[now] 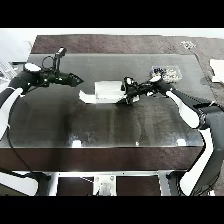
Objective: Fold the box and place the chain.
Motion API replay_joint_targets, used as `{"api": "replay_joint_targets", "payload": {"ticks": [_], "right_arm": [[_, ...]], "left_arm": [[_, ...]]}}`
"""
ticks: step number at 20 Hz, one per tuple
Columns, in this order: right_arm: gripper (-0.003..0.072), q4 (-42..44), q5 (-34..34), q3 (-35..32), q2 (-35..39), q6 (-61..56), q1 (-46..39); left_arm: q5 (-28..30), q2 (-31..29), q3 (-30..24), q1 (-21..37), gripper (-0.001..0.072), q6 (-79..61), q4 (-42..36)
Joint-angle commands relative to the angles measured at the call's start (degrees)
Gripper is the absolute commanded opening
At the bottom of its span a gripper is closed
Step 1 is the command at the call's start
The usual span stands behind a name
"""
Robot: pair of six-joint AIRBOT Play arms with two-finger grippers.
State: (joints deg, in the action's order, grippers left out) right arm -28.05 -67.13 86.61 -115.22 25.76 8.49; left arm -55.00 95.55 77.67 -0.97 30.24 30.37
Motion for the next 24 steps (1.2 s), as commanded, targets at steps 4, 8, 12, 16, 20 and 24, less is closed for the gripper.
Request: {"api": "replay_joint_targets", "payload": {"ticks": [4,8,12,16,20,24], "right_arm": [[0.0582,0.0,0.0,0.0,0.0,0.0,0.0],[0.0582,0.0,0.0,0.0,0.0,0.0,0.0],[0.0582,0.0,0.0,0.0,0.0,0.0,0.0],[0.0582,0.0,0.0,0.0,0.0,0.0,0.0],[0.0582,0.0,0.0,0.0,0.0,0.0,0.0],[0.0582,0.0,0.0,0.0,0.0,0.0,0.0]], "left_arm": [[0.9,-0.3,-2.2,1.1,0.0018,15.3,5.2],[0.7,-0.3,-5.8,1.6,0.0019,18.1,6.6],[-0.2,-0.3,-9.5,5.3,0.0019,21.5,6.9],[-1.0,-0.2,-10.4,5.4,0.0020,23.9,6.9],[-0.4,1.3,-10.5,2.1,0.0020,25.9,6.8],[1.2,2.4,-10.5,-0.9,0.0020,26.7,5.9]]}}
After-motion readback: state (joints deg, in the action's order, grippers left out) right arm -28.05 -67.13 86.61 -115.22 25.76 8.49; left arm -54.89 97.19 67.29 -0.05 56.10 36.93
